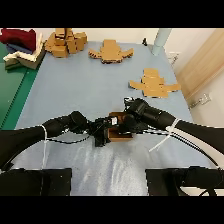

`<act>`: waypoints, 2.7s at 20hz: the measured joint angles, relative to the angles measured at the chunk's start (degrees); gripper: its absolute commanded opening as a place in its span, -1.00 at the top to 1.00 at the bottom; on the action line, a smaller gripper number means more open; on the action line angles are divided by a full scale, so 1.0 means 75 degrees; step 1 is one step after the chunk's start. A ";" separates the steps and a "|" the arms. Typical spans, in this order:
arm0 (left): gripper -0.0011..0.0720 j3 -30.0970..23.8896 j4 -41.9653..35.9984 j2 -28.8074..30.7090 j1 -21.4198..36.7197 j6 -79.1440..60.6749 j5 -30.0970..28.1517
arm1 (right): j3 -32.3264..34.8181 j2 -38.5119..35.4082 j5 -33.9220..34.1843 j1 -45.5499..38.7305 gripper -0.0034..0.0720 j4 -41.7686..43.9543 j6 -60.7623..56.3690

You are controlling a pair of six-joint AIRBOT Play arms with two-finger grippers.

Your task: Fold the box.

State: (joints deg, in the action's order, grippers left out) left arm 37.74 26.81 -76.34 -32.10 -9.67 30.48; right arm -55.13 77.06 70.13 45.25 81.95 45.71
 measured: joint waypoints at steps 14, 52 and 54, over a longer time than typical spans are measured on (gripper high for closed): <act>-0.33 0.0000 -0.0003 0.0000 0.0000 0.0003 0.0006 | 0.0000 -0.2294 0.1105 -0.1807 0.90 -0.0055 0.1172; -0.33 0.0000 -0.0003 0.0000 0.0000 0.0009 0.0006 | 0.2259 -0.2801 -0.2655 -0.2154 0.90 0.6271 1.2050; -0.33 0.0000 -0.0003 0.0000 0.0000 0.0006 0.0006 | 0.2498 -0.3162 -0.3232 -0.1859 0.90 0.5904 1.2053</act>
State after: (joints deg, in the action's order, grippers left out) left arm 37.74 26.79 -76.34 -32.10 -9.63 30.52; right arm -36.40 53.34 45.89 31.31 126.23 136.11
